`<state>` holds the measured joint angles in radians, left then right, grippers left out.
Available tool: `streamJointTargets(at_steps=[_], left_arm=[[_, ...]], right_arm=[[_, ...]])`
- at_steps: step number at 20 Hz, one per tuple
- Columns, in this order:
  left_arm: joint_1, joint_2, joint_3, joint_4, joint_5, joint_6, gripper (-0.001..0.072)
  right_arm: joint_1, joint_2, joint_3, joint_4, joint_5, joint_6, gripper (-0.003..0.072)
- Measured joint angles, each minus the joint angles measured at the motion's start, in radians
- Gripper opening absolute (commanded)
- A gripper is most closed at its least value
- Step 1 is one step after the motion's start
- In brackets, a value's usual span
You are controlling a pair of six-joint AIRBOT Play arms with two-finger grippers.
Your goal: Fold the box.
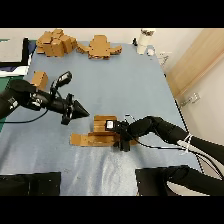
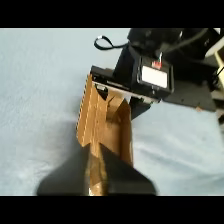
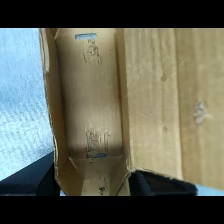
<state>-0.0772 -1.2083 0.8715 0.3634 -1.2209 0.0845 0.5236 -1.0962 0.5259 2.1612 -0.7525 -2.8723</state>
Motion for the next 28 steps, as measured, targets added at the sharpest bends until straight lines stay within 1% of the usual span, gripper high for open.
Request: streamJointTargets(at_steps=[3,6,10,13,17,21,24,25,26,28], left_arm=[[-0.013,0.007,-0.096,-0.002,0.092,0.121,0.0715],[-0.048,0.01,-0.19,0.001,0.175,0.217,0.072],[-0.092,0.011,-0.267,0.019,0.267,0.291,0.072],[-0.106,0.011,-0.288,0.052,0.296,0.305,0.072],[-0.121,0.011,-0.298,0.102,0.295,0.304,0.072],[-0.132,0.011,-0.301,0.115,0.293,0.301,0.072],[-0.157,0.008,-0.301,0.092,0.293,0.301,0.0714],[-0.169,0.004,-0.301,0.079,0.301,0.3,0.0583],[-0.18,-0.001,-0.301,0.068,0.308,0.3,0.0535],[-0.197,-0.01,-0.301,0.054,0.314,0.301,0.0534]], right_arm=[[0.0,0.0,0.0,-0.001,0.0,0.0,0.0512],[0.0,0.0,0.0,-0.003,0.0,0.0,0.0512],[0.0,0.0,0.0,-0.003,0.0,0.0,0.0512],[0.0,0.0,0.0,-0.003,0.0,0.0,0.0512],[0.0,0.0,0.0,-0.004,0.0,0.0,0.0512],[0.0,0.0,0.0,-0.004,0.0,0.0,0.0512],[0.0,0.0,0.0,-0.005,0.0,0.0,0.0512],[0.0,0.0,0.0,-0.005,0.0,0.0,0.0513],[0.0,0.0,0.0,-0.005,0.0,0.0,0.0512],[0.0,0.0,0.0,-0.005,-0.001,0.0,0.0512]])
